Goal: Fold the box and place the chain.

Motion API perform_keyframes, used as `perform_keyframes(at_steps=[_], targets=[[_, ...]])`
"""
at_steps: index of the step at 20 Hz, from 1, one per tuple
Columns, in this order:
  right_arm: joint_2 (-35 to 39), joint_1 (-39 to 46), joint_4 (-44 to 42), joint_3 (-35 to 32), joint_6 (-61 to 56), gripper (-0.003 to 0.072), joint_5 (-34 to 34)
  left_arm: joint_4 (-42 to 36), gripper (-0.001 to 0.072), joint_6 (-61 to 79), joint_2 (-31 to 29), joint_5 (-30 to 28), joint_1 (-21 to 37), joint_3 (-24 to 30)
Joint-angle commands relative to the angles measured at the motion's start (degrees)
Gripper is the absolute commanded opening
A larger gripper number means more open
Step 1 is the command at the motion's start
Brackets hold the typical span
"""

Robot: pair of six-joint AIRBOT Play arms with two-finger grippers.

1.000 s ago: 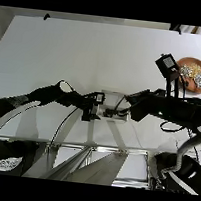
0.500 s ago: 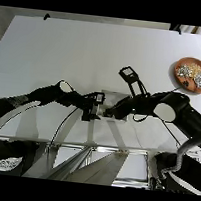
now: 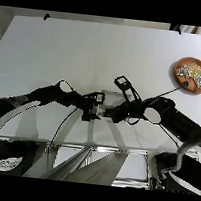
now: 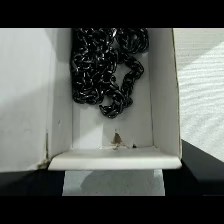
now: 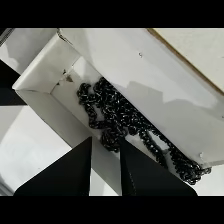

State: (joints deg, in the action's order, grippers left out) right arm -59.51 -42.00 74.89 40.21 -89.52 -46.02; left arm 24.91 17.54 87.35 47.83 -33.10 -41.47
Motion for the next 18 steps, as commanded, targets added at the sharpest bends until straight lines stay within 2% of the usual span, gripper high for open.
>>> perform_keyframes(at_steps=[1, 5, 8, 11, 13, 15, 18], targets=[[4.2, 0.1, 2.1, -0.4, 0.1, 0.0203, 0.2, 0.0, 0.0394, 0.0, 0.0, 0.0, 0.0, 0.0], [14.8, 6.4, 10.3, -0.4, 0.0, 0.0203, -6.9, 0.0, 0.0394, 0.0, 0.0, 0.0, 0.0, 0.0], [15.9, 12.4, 13.9, -0.8, 0.1, 0.0204, -12.0, 0.0, 0.0394, 0.0, 0.0, 0.0, 0.0, 0.0], [13.9, 15.1, 14.5, -4.5, 3.1, 0.0204, -9.6, 0.0, 0.0394, 0.0, 0.0, 0.0, 0.0, 0.0], [10.8, 15.1, 13.9, -7.2, 4.7, 0.0207, -4.7, 0.0, 0.0394, 0.0, 0.0, 0.0, 0.0, 0.0], [6.7, 15.0, 8.7, -8.0, 10.5, 0.0334, -1.2, 0.0, 0.0394, 0.0, 0.0, 0.0, 0.0, 0.0], [1.2, 15.0, 3.9, -8.0, 17.0, 0.032, 1.9, 0.0, 0.0394, 0.0, 0.0, 0.0, 0.0, 0.0]])
